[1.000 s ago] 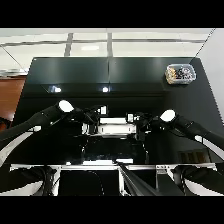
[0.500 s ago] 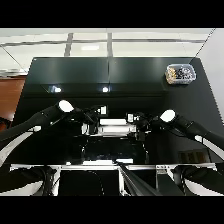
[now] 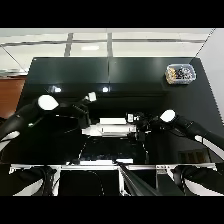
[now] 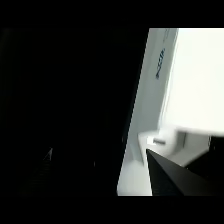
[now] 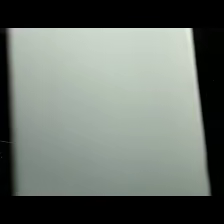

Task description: Fold the box and place the chain.

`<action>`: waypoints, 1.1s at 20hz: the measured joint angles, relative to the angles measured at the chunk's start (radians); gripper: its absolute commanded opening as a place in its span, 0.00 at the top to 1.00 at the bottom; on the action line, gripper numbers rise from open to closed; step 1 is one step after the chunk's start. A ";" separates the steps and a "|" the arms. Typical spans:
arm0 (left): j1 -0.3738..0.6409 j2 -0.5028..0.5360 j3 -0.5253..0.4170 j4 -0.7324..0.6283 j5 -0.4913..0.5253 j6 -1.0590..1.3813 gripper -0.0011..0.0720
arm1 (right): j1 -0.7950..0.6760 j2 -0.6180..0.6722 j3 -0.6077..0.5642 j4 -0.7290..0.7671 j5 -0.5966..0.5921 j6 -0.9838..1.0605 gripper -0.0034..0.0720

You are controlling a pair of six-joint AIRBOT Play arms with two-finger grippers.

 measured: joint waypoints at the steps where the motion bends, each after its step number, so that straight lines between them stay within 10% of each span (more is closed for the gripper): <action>1: 0.024 0.037 0.000 0.044 -0.036 -0.100 0.18 | 0.000 0.000 0.000 0.000 0.000 0.000 0.33; 3: 0.061 0.086 -0.003 0.087 -0.146 -0.305 0.94 | 0.000 0.000 0.000 0.000 0.000 0.000 0.80; 8: 0.032 0.122 -0.116 -0.095 -0.298 -0.569 0.95 | 0.000 0.000 0.000 0.000 0.000 0.000 0.81; 14: -0.063 0.077 -0.168 -0.470 0.036 -0.441 0.95 | 0.000 0.000 0.000 0.001 -0.001 0.000 0.81; 17: -0.077 0.001 -0.132 -0.483 0.206 -0.382 0.95 | 0.000 0.000 0.000 0.002 -0.001 0.000 0.81; 22: -0.086 -0.146 -0.087 -0.420 0.215 -0.349 0.95 | 0.000 0.000 0.000 0.002 -0.001 0.000 0.81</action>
